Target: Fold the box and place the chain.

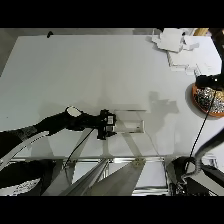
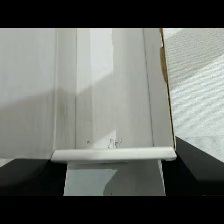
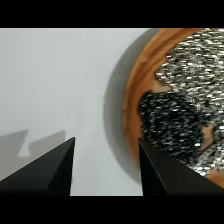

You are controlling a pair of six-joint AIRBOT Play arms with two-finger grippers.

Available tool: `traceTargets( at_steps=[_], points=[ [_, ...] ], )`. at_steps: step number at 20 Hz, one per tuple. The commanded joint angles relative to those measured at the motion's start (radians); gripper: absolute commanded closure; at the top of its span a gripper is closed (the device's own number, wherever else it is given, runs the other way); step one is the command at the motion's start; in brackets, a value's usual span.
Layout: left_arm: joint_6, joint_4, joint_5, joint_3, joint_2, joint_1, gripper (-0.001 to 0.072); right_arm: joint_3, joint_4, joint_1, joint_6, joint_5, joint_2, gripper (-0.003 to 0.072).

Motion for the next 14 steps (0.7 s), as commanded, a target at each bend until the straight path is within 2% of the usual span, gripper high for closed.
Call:
traceTargets(
  at_steps=[1,6,10,14],
  points=[
    [0.000,0.000,0.000,0.001,0.000,0.001,0.0434,-0.004,-0.011,-0.098,-0.011,-0.081,-0.010,0.0359],
    [0.000,0.000,0.000,0.001,0.000,0.001,0.0434,-0.010,-0.011,-0.208,-0.010,-0.123,-0.073,0.0410],
    [0.000,0.000,0.000,0.000,0.000,0.001,0.0434,-0.010,-0.004,-0.239,-0.010,-0.143,-0.179,0.0410],
    [0.000,0.000,0.000,0.001,0.000,0.001,0.0434,-0.010,0.108,-0.234,-0.094,-0.140,-0.252,0.0412]
  ],
)
